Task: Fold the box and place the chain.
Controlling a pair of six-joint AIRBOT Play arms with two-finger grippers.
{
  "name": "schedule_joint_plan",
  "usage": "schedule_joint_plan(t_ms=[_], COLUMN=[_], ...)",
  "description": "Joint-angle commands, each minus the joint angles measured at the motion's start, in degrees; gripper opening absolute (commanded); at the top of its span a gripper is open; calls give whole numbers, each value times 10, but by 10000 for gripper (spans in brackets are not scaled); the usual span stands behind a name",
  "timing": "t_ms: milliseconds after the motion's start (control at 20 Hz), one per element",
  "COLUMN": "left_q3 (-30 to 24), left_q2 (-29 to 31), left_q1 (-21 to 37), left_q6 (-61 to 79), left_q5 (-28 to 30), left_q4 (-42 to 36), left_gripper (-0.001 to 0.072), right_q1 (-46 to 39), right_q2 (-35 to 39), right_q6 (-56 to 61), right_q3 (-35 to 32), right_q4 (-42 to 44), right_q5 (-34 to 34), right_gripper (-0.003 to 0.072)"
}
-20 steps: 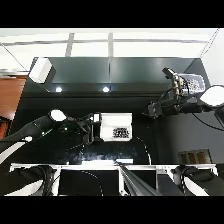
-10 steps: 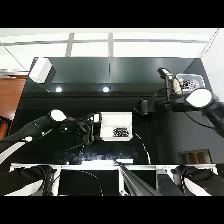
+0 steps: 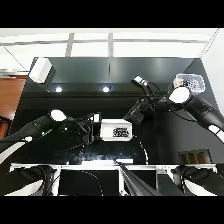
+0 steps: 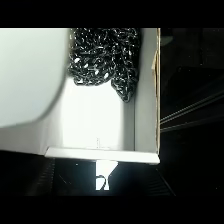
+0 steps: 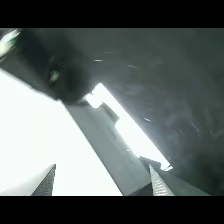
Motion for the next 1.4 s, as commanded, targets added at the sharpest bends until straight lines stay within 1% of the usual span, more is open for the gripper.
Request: schedule_joint_plan(t_ms=[0,50,200,350,550,750,900,950,1100,1350], left_q3=[0,0,0,0,0,0,0,0,0,0], left_q2=[0,0,0,0,0,0,0,0,0,0], left_q1=[0,0,0,0,0,0,0,0,0,0], left_q6=[0,0,0,0,1,1,1,1,1,1], left_q5=[0,0,0,0,0,0,0,0,0,0], left_q4=[0,0,0,0,0,0,0,0,0,0], left_gripper=[399,399,399,400,399,400,399,399,400,399], right_q1=[3,7,30,62,82,93,93,93,93,93], right_q2=[12,12,11,9,9,9,9,9,9,9], right_q6=[-154,-155,-171,-208,-209,-208,-208,-207,-176,-149], right_q3=[23,21,-9,-38,-41,-41,-41,-41,-41,-41], right_q4=[-9,-24,-29,-29,-30,-29,-29,-29,-31,-30], right_q5=[103,108,58,29,26,38,9,0,-12,-6], right_gripper=[680,679,679,679,679,679,676,561,251,243])
